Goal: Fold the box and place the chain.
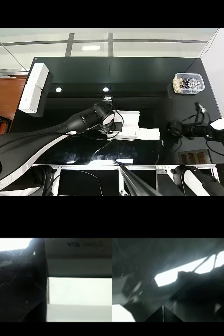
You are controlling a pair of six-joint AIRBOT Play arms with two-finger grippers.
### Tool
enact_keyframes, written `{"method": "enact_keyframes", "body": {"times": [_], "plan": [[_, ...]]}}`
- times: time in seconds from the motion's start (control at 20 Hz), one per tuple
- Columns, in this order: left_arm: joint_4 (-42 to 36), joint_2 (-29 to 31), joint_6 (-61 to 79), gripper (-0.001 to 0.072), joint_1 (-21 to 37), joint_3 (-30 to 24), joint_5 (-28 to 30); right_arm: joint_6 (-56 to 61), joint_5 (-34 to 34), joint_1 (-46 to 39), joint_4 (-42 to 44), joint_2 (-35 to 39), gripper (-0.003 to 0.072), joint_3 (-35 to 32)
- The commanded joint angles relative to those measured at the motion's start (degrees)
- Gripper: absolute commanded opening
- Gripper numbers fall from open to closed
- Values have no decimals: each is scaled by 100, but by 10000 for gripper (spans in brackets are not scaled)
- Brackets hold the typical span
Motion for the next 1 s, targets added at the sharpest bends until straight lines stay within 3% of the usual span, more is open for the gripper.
{"method": "enact_keyframes", "body": {"times": [0.0,0.25,0.45,0.8,0.85,0.9,0.95], "plan": [[2,2,4,29,7,0,7,-997,931,168,1069,-391,13,-105],[2,2,4,29,7,0,4,-1954,903,855,1628,-1036,14,-105],[2,2,7,29,4,0,4,-2826,907,905,2500,-1075,14,-103],[2,2,7,30,7,0,7,-3174,1287,907,3025,-1073,18,-33],[2,2,4,30,7,0,4,-3161,1241,911,3034,-1073,71,2],[2,2,7,30,7,0,4,-3042,1174,973,3029,-1073,188,26],[2,2,4,29,7,0,4,-2924,1088,1104,3036,-1073,420,46]]}}
